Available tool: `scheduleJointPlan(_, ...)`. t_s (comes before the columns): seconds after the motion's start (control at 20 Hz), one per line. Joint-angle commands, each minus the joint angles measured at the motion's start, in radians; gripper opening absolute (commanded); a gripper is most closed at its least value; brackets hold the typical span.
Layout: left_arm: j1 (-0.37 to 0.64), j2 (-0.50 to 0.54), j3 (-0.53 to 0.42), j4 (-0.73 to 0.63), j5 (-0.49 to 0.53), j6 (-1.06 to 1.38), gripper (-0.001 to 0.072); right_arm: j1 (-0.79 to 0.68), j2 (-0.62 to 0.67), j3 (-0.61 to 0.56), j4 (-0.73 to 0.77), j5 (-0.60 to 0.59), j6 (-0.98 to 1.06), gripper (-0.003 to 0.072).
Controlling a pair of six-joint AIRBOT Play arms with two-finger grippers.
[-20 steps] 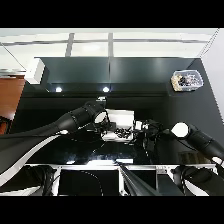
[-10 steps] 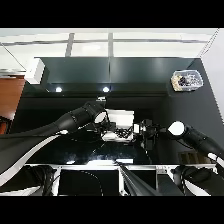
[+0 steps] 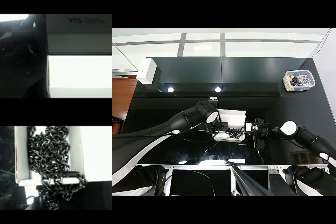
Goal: Fold the box and place the chain.
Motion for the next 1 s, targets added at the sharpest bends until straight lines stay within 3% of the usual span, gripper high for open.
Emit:
scheduleJointPlan(0.0,0.0,0.0,0.0,-0.001,0.003,-0.001,0.0029,-0.002,0.01,0.0,-0.01,0.039,0.067,0.0008)
scheduleJointPlan(0.25,0.0,0.0,0.0,-0.001,0.003,-0.001,0.0028,-0.012,0.138,0.044,-0.194,0.102,0.417,0.0007)
scheduleJointPlan(0.45,0.0,0.0,0.0,-0.001,0.003,-0.001,0.0029,-0.072,0.253,0.167,-0.281,0.292,0.738,0.0008)
scheduleJointPlan(0.7,0.0,0.0,0.0,-0.001,0.003,-0.001,0.0029,-0.097,0.28,0.359,-0.104,0.501,0.857,0.0007)
scheduleJointPlan(0.95,0.0,0.0,0.0,-0.001,0.003,-0.001,0.0029,-0.096,0.28,0.473,0.058,0.515,0.961,0.0007)
